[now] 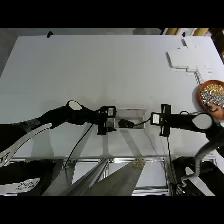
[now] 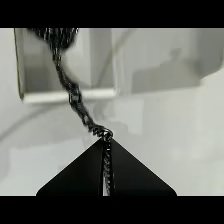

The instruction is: Fold the box and place the chain.

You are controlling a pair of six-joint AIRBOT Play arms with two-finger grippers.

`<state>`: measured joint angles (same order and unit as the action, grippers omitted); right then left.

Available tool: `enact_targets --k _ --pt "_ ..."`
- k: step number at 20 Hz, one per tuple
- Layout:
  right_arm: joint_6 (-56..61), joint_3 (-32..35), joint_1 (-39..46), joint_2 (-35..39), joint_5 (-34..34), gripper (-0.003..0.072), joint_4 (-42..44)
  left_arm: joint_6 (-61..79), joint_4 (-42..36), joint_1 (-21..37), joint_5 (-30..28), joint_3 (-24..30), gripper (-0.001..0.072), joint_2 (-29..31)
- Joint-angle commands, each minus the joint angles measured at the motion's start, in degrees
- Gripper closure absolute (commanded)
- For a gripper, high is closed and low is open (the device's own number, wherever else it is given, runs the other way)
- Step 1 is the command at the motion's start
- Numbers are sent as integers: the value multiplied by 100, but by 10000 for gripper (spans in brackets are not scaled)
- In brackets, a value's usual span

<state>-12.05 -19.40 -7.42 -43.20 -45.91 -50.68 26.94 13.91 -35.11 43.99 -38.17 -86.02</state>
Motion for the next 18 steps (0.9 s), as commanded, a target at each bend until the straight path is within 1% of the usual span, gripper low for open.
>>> enact_targets --k 1,3,6,8,10,13,15,17,18 --pt "17 2 -72 1038 -647 671 793 2 0 0 -2 0 561 0" --pt "17 2 -330 1152 -942 670 1390 2 0 0 -2 0 561 2" --pt "15 2 -813 1060 -929 670 2223 2 2 0 -2 0 561 0" --pt "17 2 -1187 874 -527 670 2752 2 2 0 -2 0 561 2" --pt "15 2 -1596 520 7 670 3257 2 2 0 -2 0 561 0" --pt "15 2 -2044 -133 695 670 3405 2 2 0 -2 0 561 0" --pt "20 2 -2120 -527 901 670 3416 2 2 0 -2 0 561 0" --pt "20 0 -2118 -669 990 660 3467 2 2 0 -2 0 561 2" --pt "20 -17 -2111 -649 1029 588 3464 2 0 0 -2 0 561 0"
